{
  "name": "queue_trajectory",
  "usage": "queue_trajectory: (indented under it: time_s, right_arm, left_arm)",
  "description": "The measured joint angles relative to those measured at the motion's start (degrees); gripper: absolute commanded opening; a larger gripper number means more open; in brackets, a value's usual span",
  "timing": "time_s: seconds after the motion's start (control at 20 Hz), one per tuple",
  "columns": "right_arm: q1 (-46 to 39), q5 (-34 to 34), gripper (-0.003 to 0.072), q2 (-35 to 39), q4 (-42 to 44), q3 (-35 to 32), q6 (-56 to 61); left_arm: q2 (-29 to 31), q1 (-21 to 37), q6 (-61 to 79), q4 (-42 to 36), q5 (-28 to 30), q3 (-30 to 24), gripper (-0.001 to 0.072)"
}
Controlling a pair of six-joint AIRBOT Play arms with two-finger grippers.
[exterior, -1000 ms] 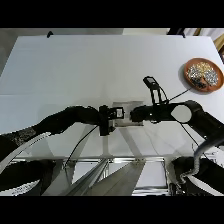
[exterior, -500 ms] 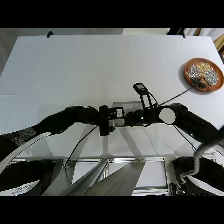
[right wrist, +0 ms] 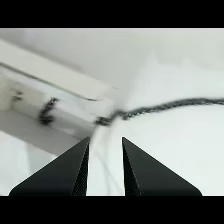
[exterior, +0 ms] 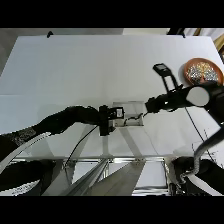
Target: Fold the box and place the chain.
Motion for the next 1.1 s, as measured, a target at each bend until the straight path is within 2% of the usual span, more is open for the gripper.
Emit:
queue_trajectory:
  time_s: [0.05, 0.15, 0.25, 0.45, 0.65, 0.8, 1.0, 1.05, 1.1]
  right_arm:
    - [-2.67, 1.44, 0.0242, 0.04, -1.4, 0.85, -0.07]
    - [-7.74, 3.19, 0.0373, -1.2, -4.7, 1.86, -0.09]
    - [-12.28, 3.32, 0.04, -4.17, -7.39, 2.43, -0.09]
    - [-18.78, 0.9, 0.0399, -13.4, -10.51, 2.91, 0.0]
    - [-21.79, -4.11, 0.0396, -21.2, -11.93, 3.04, 1.6]
    - [-22.53, -8.85, 0.0397, -24.33, -12.13, 3.06, 4.68]
    - [-22.86, -11.85, 0.0394, -27.23, -12.37, 3.06, 9.7]
    - [-22.88, -12.57, 0.0375, -27.65, -12.39, 3.06, 10.64]
    - [-22.93, -13.09, 0.0305, -27.93, -12.39, 3.06, 11.37]
  left_arm:
    - [0.0, 0.0, 0.0, 0.0, 0.0, 0.0, 0.0211]
    - [0.0, 0.0, -0.02, 0.0, 0.0, 0.0, 0.0211]
    - [0.0, 0.0, 0.0, 0.0, 0.0, 0.0, 0.0211]
    - [0.0, 0.0, 0.0, 0.0, 0.0, 0.0, 0.0211]
    - [0.0, 0.0, 0.0, 0.0, -0.02, 0.0, 0.0211]
    - [0.0, 0.0, -0.02, 0.0, 0.0, 0.0, 0.0211]
    - [0.0, 0.0, -0.02, 0.0, 0.0, 0.0, 0.0211]
    - [0.0, 0.0, -0.02, 0.0, 0.0, 0.0, 0.0211]
    - [0.0, 0.0, 0.0, 0.0, 0.0, 0.0, 0.0211]
